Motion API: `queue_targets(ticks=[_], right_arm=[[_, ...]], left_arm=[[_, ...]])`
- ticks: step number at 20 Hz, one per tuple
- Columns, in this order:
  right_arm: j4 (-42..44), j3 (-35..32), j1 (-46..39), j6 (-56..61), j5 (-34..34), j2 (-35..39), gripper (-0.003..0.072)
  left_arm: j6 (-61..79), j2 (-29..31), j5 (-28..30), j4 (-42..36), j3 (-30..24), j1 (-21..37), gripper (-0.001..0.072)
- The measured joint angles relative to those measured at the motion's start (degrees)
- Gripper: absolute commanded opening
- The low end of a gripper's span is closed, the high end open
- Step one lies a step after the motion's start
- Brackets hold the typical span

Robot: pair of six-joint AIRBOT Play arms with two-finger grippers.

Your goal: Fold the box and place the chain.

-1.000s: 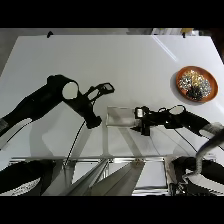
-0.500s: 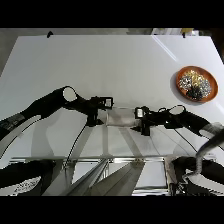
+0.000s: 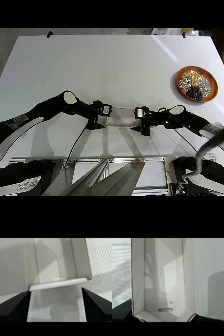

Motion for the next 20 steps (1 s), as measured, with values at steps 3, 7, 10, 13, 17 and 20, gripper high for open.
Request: queue_targets(ticks=[3,7,10,13,17,20], right_arm=[[0.0,0.0,0.0,0.0,0.0,0.0,0.0408],[0.0,0.0,0.0,-0.02,0.0,0.0,0.0408],[-0.09,0.0,0.0,-0.2,0.15,0.0,0.0408],[-0.07,-0.02,0.0,-0.15,0.11,0.0,0.0408],[0.0,-0.02,0.0,0.0,0.04,0.0,0.0408],[0.02,-0.02,0.0,0.02,0.0,0.0,0.0408]], left_arm=[[0.5,0.04,-0.39,-1.55,-0.55,0.0,0.0711],[0.7,0.07,-0.5,-3.41,-1.05,-0.07,0.0712],[0.74,0.07,-0.46,-4.52,-1.53,-0.55,0.0712],[0.76,0.07,0.28,-5.79,-1.73,-1.07,0.071],[0.76,-0.04,2.05,-6.58,-1.79,-1.92,0.0696],[0.74,-0.24,3.69,-6.91,-1.81,-2.67,0.0692]])
